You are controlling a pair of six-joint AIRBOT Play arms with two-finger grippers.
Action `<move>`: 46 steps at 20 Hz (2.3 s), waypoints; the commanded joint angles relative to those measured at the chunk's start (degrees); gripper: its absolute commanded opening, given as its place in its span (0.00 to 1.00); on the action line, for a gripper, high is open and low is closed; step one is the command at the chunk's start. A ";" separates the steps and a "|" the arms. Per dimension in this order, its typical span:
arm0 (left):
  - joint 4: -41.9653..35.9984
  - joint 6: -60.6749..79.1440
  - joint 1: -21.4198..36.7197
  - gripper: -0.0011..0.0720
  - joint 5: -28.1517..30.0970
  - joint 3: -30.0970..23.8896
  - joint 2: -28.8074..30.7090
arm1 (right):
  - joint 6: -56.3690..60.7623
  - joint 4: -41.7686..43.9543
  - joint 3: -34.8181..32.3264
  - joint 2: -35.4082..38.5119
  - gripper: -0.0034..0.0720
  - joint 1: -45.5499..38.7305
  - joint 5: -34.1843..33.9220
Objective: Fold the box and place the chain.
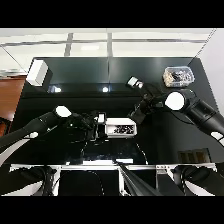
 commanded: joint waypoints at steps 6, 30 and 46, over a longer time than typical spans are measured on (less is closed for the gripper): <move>0.00 -0.02 -0.04 0.56 -0.26 0.07 -0.02 | -22.34 10.10 -0.17 -0.31 0.94 1.05 6.45; 0.02 -0.20 -0.04 0.56 -0.48 0.07 -0.02 | -34.56 14.53 -5.44 0.00 0.73 -2.27 5.40; 0.02 -0.20 -0.04 0.56 -0.48 0.07 -0.02 | -34.49 15.45 -6.40 -0.26 0.31 -2.25 7.72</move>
